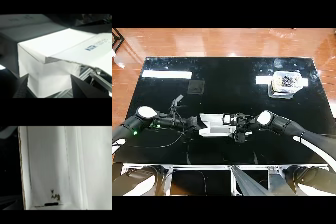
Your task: Fold the box and place the chain.
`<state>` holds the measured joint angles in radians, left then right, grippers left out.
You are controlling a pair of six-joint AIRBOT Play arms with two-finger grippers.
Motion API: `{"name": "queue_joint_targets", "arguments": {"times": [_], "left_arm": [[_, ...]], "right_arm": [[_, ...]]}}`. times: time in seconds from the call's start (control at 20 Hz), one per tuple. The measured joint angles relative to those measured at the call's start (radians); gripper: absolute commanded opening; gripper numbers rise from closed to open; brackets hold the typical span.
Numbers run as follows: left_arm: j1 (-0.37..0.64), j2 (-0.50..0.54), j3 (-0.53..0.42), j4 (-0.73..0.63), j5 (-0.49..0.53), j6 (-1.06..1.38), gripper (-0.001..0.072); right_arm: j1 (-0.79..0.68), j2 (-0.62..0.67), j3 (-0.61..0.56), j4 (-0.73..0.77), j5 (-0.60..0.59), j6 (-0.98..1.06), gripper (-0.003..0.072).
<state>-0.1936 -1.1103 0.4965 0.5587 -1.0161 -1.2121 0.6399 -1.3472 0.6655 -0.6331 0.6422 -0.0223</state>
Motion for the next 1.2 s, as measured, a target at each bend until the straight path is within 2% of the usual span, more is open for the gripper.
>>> {"name": "queue_joint_targets", "arguments": {"times": [0.3,0.9,1.2], "left_arm": [[-0.067,0.002,0.002,0.036,0.06,-0.08,0.0632],[-0.181,0.003,0.067,0.238,0.124,-0.261,0.0624],[-0.269,0.003,0.112,0.423,0.153,-0.455,0.0624]], "right_arm": [[0.0,0.0,0.0,0.0,0.0,0.0,0.046],[0.0,0.0,0.0,0.0,0.0,0.0,0.046],[0.0,0.0,0.0,0.0,0.0,0.0,0.046]]}}
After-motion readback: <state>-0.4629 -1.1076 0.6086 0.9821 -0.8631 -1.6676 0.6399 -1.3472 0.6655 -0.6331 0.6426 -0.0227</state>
